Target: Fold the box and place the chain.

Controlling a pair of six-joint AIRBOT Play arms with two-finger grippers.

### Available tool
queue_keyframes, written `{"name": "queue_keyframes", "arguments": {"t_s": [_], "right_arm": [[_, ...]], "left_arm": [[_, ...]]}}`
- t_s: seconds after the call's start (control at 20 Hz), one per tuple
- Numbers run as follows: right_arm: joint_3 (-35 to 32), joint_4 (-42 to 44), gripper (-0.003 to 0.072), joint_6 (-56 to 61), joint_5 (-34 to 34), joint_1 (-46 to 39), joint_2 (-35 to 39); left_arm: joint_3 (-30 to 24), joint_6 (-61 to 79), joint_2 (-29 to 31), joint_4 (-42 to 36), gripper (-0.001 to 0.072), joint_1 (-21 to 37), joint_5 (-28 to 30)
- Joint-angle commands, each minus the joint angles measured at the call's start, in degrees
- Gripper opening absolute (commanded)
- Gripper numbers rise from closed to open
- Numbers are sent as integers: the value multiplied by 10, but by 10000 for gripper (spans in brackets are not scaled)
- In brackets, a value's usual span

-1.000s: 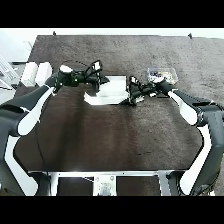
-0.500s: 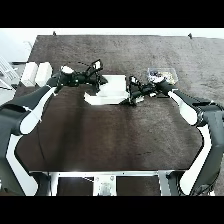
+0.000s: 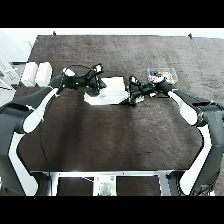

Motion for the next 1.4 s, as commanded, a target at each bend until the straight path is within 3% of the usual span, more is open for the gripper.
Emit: {"name": "queue_keyframes", "arguments": {"t_s": [0.0, 0.2, 0.4, 0.5, 0.75, 0.9, 0.95, 1.0, 1.05, 1.3, 1.35], "right_arm": [[0, 0, 590, 0, 0, 0, 0], [0, 0, 590, 0, 0, 0, 0], [0, 0, 590, 0, 0, 0, 0], [0, 0, 590, 0, 0, 0, 0], [0, 0, 590, 0, 0, 0, 0], [0, 0, 590, 0, 0, 0, 0], [0, 0, 590, 0, 0, 0, 0], [0, 0, 590, 0, 0, 0, 0], [0, 0, 590, 0, 0, 0, 0], [0, 0, 590, 0, 0, 0, 0], [0, 0, 590, 0, 0, 0, 0]], "left_arm": [[0, -2, -5, 3, 19, 0, -8], [3, 0, -3, -2, 20, 0, -9], [16, 15, 26, 1, 19, 3, -49], [15, 14, 47, 5, 20, 11, -84], [15, 13, 95, 5, 20, 56, -242], [15, -31, 110, 25, 23, 70, -259], [15, -42, 109, 64, 116, 69, -258], [13, -69, 108, 103, 396, 67, -251], [8, -102, 108, 136, 484, 64, -231], [-23, -121, 95, 247, 497, 36, -163], [-23, -124, 88, 251, 671, 30, -153]]}}
